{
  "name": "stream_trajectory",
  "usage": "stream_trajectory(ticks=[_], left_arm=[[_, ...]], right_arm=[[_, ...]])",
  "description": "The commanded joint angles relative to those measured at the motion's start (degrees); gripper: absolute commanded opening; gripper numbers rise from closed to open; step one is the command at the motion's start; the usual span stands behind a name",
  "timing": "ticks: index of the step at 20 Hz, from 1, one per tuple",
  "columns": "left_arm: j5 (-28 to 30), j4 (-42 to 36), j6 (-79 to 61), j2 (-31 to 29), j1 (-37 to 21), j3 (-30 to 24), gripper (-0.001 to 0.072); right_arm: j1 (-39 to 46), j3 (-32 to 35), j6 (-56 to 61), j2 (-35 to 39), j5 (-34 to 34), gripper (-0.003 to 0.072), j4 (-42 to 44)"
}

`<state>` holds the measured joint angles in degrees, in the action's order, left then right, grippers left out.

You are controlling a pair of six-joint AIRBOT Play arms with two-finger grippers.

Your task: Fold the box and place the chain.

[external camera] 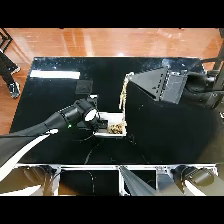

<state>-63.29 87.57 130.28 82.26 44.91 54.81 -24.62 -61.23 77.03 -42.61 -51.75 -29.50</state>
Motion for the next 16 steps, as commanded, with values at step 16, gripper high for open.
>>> stream_trajectory(ticks=[16], left_arm=[[-0.17, 0.02, -0.02, 0.02, 0.0, 0.0, 0.0026]], right_arm=[[-0.26, 0.68, 6.12, -1.68, -5.29, 0.0019, -12.57]])
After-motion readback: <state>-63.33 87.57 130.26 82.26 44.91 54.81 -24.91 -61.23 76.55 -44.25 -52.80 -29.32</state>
